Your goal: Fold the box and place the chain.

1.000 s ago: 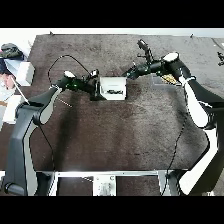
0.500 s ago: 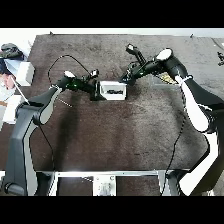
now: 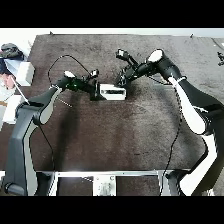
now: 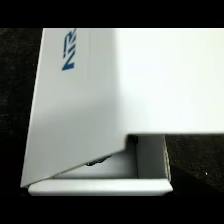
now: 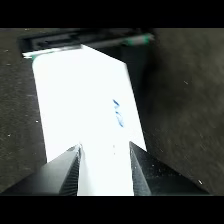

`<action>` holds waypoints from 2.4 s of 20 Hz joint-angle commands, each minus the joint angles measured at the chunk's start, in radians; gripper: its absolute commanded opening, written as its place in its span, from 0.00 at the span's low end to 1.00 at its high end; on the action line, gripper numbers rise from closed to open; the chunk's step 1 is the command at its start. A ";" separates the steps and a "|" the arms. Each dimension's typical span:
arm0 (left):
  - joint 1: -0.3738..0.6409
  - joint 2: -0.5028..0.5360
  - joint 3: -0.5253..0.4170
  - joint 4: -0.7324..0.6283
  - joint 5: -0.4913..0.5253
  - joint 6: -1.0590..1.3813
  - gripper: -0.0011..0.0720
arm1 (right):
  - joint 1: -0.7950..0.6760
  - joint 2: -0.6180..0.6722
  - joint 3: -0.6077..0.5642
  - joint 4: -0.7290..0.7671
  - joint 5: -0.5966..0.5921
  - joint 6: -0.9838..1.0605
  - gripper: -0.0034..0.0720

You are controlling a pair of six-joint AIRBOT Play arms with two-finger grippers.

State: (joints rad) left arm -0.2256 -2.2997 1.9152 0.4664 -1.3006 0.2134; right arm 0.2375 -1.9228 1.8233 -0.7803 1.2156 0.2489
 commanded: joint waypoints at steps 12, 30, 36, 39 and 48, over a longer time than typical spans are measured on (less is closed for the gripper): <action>0.000 0.001 0.000 0.000 0.000 0.000 0.72 | 0.019 -0.044 -0.001 -0.032 -0.056 -0.048 0.52; 0.000 0.001 0.000 0.000 0.001 0.000 0.72 | 0.022 -0.023 0.000 -0.069 -0.023 -0.047 0.33; 0.000 0.000 0.000 0.000 0.000 0.000 0.72 | 0.026 -0.039 -0.001 -0.069 -0.023 -0.047 0.33; 0.000 0.001 0.000 0.000 0.000 0.000 0.72 | 0.028 -0.040 -0.002 -0.069 -0.007 -0.047 0.33; 0.000 0.001 0.000 0.000 0.000 0.000 0.72 | 0.028 -0.008 0.000 -0.069 -0.078 -0.047 0.33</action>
State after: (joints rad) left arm -0.2245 -2.2997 1.9152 0.4652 -1.3003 0.2096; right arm 0.2665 -1.9438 1.8221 -0.8562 1.1538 0.2020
